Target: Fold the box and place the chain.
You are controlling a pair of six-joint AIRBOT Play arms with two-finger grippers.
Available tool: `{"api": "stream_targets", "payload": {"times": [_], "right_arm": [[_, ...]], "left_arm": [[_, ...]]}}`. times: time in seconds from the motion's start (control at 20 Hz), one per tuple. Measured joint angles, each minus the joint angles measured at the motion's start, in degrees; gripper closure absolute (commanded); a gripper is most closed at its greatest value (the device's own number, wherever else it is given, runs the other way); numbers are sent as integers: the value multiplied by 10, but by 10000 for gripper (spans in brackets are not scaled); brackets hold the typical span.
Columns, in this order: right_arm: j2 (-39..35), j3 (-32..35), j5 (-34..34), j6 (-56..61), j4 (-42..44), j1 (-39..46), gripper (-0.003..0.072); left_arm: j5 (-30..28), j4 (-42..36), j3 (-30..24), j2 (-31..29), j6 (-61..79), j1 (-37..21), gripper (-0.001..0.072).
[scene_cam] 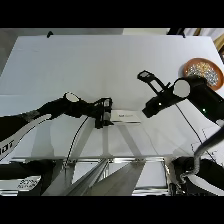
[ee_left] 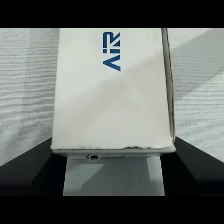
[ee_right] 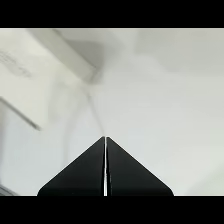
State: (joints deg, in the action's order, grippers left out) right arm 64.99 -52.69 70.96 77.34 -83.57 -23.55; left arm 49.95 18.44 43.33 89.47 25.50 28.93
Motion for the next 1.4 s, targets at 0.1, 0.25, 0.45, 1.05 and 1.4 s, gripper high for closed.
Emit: {"api": "stream_targets", "payload": {"times": [0.1, 0.25, 0.45, 1.05, 1.4], "right_arm": [[0, -2, 39, 61, -58, 0, 674], [0, -3, 66, 116, -89, 0, 673], [0, -4, 79, 144, -91, 0, 673], [0, -4, 62, 158, -86, 0, 673], [0, -4, 58, 158, -37, 0, 673]], "left_arm": [[1, 0, 0, 0, 0, 0, 567], [9, 1, 0, 0, 0, 0, 581], [21, 1, 0, -5, -3, -2, 703], [23, 131, 0, -230, -295, -226, 705], [-3, 327, 0, -308, -527, -464, 705]]}}
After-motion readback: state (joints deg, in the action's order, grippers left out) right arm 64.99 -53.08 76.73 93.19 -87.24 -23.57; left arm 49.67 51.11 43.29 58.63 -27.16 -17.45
